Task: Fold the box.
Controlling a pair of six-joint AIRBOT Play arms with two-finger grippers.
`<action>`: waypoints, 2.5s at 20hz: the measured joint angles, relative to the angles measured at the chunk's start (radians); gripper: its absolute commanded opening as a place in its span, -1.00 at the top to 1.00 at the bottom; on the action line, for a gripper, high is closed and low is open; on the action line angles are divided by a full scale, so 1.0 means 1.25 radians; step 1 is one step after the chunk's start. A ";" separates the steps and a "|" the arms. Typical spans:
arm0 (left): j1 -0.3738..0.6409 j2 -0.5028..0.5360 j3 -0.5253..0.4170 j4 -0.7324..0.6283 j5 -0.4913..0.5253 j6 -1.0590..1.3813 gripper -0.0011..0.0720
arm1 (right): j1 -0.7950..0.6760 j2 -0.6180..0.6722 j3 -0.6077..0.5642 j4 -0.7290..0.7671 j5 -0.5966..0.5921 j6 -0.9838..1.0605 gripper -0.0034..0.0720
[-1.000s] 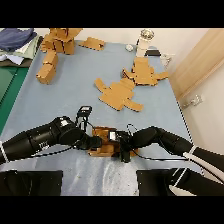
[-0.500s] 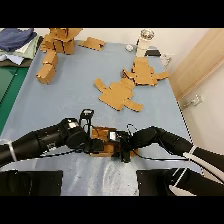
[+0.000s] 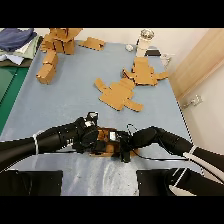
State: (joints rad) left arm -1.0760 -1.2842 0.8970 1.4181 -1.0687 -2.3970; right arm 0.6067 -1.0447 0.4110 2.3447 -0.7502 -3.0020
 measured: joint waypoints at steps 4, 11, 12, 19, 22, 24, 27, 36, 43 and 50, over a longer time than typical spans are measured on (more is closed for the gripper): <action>-0.001 -0.011 0.003 -0.001 0.013 -0.004 0.35 | 0.000 0.000 0.000 0.000 0.000 0.000 -0.36; -0.002 -0.014 0.004 -0.004 0.029 -0.009 0.93 | 0.000 0.000 0.000 -0.002 -0.001 0.000 -0.36; -0.002 -0.014 0.004 -0.006 0.032 -0.009 0.93 | 0.000 0.000 0.000 -0.003 -0.001 0.000 -0.36; -0.002 -0.011 0.005 -0.045 0.064 -0.001 -0.49 | 0.000 0.000 0.000 0.000 0.000 0.000 -0.36; -0.001 0.009 0.007 -0.045 0.044 -0.001 -0.49 | 0.000 0.000 0.000 0.000 0.000 0.000 -0.36; 0.001 0.030 0.007 -0.042 0.037 -0.001 -0.49 | 0.000 0.000 0.000 0.000 0.000 0.000 -0.36; 0.017 0.062 0.007 -0.033 0.018 -0.002 -0.48 | 0.000 0.000 0.000 0.000 0.000 0.000 -0.36; 0.071 0.117 0.007 -0.032 -0.031 -0.004 -0.49 | 0.000 0.000 0.000 0.000 0.000 0.000 -0.36; 0.077 0.111 0.007 -0.031 -0.039 -0.001 -0.39 | 0.000 0.000 0.000 0.000 0.000 0.000 -0.36; 0.083 0.157 0.017 -0.028 -0.048 0.015 0.84 | 0.000 0.000 0.000 0.000 0.000 0.000 -0.36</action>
State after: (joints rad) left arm -0.9722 -1.0882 0.9188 1.3830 -1.1286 -2.3779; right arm 0.6067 -1.0447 0.4110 2.3447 -0.7502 -3.0020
